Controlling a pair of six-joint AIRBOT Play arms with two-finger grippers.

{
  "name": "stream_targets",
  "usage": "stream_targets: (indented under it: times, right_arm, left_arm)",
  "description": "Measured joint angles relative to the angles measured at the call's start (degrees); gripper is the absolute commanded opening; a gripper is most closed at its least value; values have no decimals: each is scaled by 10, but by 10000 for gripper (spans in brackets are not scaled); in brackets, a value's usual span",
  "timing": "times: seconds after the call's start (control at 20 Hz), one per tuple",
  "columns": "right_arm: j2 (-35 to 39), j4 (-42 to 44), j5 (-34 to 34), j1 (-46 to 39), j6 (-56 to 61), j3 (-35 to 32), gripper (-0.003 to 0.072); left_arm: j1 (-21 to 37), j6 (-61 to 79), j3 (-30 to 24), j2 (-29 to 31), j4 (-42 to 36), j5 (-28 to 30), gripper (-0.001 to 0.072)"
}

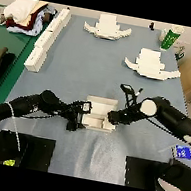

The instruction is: Fold the box.

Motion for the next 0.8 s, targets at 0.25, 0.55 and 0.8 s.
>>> stream_targets:
  times: [0.25, 0.55, 0.8]
  right_arm:
    - [-79, -131, 64, 78, 179, 83, 382]
    - [-114, -173, 108, 103, 283, 114, 382]
    - [-132, -183, 121, 111, 324, 118, 217]
  left_arm:
    - [0, 0, 0, 0, 0, 0, 413]
    - [0, 0, 0, 0, 0, 0, 413]
    - [0, 0, 0, 0, 0, 0, 413]
